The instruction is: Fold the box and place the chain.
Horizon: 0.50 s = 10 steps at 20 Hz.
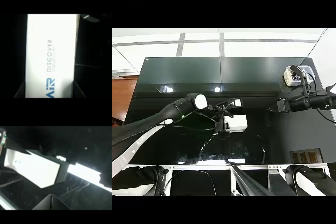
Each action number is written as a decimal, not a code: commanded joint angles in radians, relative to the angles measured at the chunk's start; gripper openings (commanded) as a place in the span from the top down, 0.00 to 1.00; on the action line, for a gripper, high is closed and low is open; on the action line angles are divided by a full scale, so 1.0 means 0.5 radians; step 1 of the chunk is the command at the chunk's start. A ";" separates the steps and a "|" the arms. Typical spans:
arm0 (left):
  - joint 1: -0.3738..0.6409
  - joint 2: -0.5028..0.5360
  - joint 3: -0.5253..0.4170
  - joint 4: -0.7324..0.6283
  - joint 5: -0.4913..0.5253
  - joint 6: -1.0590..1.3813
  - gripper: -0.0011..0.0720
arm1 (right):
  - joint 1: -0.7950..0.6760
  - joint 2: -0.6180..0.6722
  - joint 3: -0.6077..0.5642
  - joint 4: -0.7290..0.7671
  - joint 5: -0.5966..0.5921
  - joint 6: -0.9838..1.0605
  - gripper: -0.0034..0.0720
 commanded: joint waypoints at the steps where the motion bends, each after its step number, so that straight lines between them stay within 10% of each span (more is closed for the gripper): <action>1: 0.143 0.047 0.169 0.346 0.065 -0.424 0.63 | -0.001 0.001 0.001 -0.053 -0.174 0.007 0.94; 10: 1.791 -0.293 0.974 0.694 -0.076 -1.285 0.59 | 0.000 -0.061 0.000 -0.211 -0.578 0.144 0.94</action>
